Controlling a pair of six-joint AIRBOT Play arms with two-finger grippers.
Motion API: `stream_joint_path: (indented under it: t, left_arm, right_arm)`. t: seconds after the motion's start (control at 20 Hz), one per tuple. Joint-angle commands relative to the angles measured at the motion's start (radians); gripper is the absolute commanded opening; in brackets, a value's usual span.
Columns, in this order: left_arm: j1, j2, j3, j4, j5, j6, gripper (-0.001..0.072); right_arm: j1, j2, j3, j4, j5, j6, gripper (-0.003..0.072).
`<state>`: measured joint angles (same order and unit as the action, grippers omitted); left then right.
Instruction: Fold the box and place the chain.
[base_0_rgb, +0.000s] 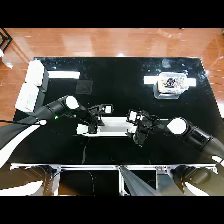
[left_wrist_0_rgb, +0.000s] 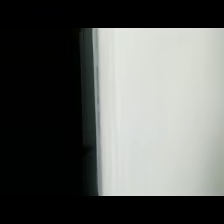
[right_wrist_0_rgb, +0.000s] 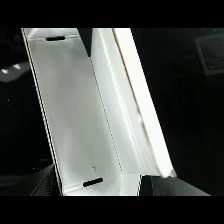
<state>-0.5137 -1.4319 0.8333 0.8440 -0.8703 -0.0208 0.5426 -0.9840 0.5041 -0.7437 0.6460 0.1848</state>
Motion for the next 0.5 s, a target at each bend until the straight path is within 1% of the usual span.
stream_joint_path:
  t: [0.0,0.15,0.45]
  left_arm:
    - [-0.002,0.001,0.001,0.008,0.012,0.014,0.0019]
    - [-0.002,0.001,0.001,0.008,0.011,0.014,0.0019]
    - [-0.002,0.001,0.001,0.008,0.010,0.014,0.0019]
  right_arm:
    - [-0.001,-0.005,0.001,0.010,0.008,-0.009,0.0698]
    - [-0.001,-0.008,0.001,0.010,-0.004,-0.006,0.0697]
    - [0.000,-0.011,0.001,0.018,0.016,-0.028,0.0697]
